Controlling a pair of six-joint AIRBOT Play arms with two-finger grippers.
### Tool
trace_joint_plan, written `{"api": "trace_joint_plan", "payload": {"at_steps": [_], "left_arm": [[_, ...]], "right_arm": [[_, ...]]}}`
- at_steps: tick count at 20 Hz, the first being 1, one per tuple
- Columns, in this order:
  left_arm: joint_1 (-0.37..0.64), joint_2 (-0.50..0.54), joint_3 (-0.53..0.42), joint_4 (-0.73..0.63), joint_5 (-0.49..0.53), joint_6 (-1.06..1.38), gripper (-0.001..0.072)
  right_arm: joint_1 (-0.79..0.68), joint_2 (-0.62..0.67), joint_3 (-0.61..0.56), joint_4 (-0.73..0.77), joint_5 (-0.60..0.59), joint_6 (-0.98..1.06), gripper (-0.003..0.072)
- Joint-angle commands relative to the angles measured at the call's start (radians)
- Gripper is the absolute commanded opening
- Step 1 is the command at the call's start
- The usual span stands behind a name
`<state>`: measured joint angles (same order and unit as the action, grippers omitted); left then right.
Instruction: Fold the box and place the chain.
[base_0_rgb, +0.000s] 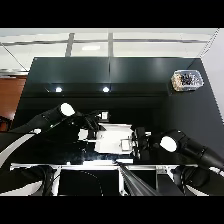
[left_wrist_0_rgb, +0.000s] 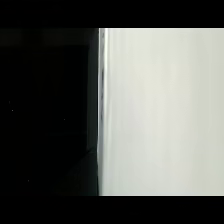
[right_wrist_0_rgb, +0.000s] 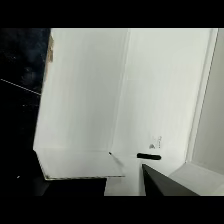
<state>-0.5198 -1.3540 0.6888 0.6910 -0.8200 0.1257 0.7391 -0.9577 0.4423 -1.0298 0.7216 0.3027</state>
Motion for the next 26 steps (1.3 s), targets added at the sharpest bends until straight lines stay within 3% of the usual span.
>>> {"api": "trace_joint_plan", "payload": {"at_steps": [1,6,16,23,26], "left_arm": [[0.000,-0.001,0.000,0.000,0.000,0.000,0.0027],[0.000,-0.001,0.000,0.000,0.000,0.000,0.0027],[0.000,-0.001,0.000,0.000,0.000,0.000,0.0027],[0.000,-0.001,0.000,0.000,-0.002,-0.002,0.0027],[0.000,-0.001,0.000,0.000,-0.002,-0.002,0.0027]], "right_arm": [[-0.081,0.001,0.046,-0.011,0.142,-0.041,0.0592],[-0.103,0.001,0.053,0.204,0.210,-0.174,0.0592],[-0.029,-0.018,0.047,0.211,0.206,-0.172,0.0592],[-0.002,-0.053,0.018,0.210,-0.045,-0.104,0.0592],[0.004,-0.053,0.018,0.210,-0.042,-0.099,0.0592]]}}
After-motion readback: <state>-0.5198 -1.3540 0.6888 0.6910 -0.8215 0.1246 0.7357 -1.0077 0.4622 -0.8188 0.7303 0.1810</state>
